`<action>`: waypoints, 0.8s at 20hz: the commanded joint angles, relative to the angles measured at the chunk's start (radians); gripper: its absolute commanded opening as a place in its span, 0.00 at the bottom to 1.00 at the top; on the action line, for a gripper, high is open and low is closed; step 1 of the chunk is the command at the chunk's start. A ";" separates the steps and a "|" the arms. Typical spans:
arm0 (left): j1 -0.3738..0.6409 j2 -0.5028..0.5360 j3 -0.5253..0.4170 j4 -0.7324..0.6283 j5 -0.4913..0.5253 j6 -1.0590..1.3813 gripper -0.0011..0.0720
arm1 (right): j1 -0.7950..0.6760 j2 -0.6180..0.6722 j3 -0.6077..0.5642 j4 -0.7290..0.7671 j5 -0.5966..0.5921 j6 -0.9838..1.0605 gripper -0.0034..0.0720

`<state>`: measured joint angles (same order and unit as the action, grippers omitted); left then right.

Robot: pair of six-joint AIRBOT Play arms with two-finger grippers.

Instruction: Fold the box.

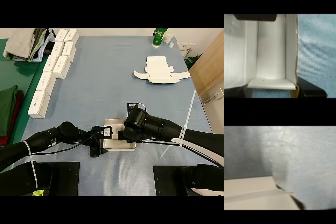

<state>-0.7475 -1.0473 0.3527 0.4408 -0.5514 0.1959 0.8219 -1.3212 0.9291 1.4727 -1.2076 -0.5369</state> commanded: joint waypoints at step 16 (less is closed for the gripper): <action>0.000 0.000 0.000 0.000 0.000 0.002 0.84 | 0.002 0.079 0.000 -0.027 -0.110 -0.045 0.69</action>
<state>-0.7475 -1.0481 0.3527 0.4408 -0.5514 0.1978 0.8238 -1.2480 0.9298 1.4448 -1.3098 -0.5636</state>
